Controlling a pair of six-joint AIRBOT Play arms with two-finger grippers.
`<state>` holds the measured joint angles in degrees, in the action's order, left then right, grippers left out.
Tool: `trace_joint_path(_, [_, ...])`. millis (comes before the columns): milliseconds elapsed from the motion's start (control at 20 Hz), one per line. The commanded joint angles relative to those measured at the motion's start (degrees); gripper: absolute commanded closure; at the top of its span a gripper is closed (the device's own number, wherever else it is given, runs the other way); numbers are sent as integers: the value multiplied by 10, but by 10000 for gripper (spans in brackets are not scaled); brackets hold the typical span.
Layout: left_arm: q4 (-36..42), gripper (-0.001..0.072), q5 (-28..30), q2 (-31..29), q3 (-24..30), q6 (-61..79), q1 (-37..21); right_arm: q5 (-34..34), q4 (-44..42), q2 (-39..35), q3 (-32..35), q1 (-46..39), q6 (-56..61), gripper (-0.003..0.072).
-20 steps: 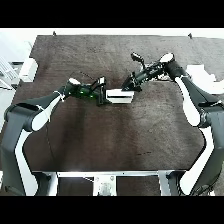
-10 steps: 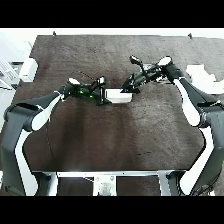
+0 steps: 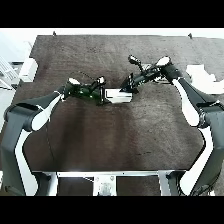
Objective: Fold the box and place the chain.
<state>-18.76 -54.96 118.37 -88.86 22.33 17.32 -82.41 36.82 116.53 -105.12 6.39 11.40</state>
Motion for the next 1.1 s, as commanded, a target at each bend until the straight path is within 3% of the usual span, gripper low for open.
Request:
trace_joint_path(0, [-1,243,-2,0,0,1,0,19,7,0,0,1,-1,390])
trace_joint_path(850, [-1,244,-2,0,0,1,0,2,7,0,38,17,1,394])
trace_joint_path(950, [-1,244,-2,0,0,1,0,1,1,0,38,17,1,495])
trace_joint_path(1050, [-1,243,-2,0,0,1,0,1,0,0,38,17,-1,661])
